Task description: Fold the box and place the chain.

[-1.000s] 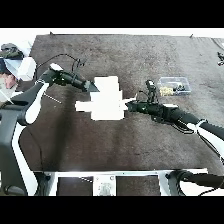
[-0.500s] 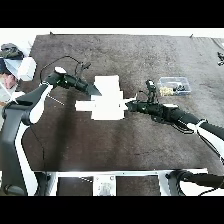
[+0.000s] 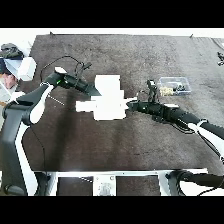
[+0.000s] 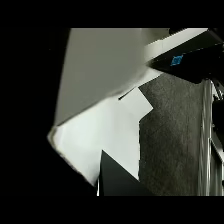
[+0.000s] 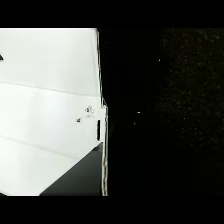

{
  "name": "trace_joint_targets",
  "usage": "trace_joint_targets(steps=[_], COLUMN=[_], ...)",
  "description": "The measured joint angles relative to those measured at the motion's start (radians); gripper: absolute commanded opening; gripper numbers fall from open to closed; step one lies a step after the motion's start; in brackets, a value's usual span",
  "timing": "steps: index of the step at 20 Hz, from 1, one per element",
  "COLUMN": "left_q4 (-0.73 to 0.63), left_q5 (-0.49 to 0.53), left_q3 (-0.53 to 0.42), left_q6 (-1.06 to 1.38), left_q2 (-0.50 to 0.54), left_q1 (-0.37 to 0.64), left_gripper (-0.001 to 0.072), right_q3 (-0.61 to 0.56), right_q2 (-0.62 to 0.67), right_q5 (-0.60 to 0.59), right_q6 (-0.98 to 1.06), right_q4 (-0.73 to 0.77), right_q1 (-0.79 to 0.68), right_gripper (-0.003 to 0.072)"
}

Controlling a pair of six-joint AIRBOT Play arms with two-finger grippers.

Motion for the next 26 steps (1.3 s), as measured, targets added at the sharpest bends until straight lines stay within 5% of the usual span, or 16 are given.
trace_joint_targets(steps=[2, 4, 14, 26], left_q4=[-0.001, 0.005, -0.001, 0.010], left_q5=[0.002, 0.007, 0.030, 0.089], left_q3=[0.000, 0.000, 0.000, -0.007], left_q6=[0.007, 0.030, 0.256, 0.820], left_q2=[0.000, 0.000, 0.008, 0.034], left_q1=[0.000, 0.000, 0.000, 0.000], left_gripper=[0.0011, 0.0011, 0.0008, 0.0004], right_q3=[0.000, 0.000, 0.000, 0.000], right_q2=[0.000, 0.003, 0.126, 0.142], right_q5=[0.000, 0.002, 0.162, 0.228], right_q6=[0.000, 0.000, -0.008, -0.004], right_q4=[0.000, 0.000, -0.086, -0.144], right_q1=[-0.002, -0.008, -0.265, -0.291], right_gripper=[0.0006, 0.0409, 0.0377, 0.0377])
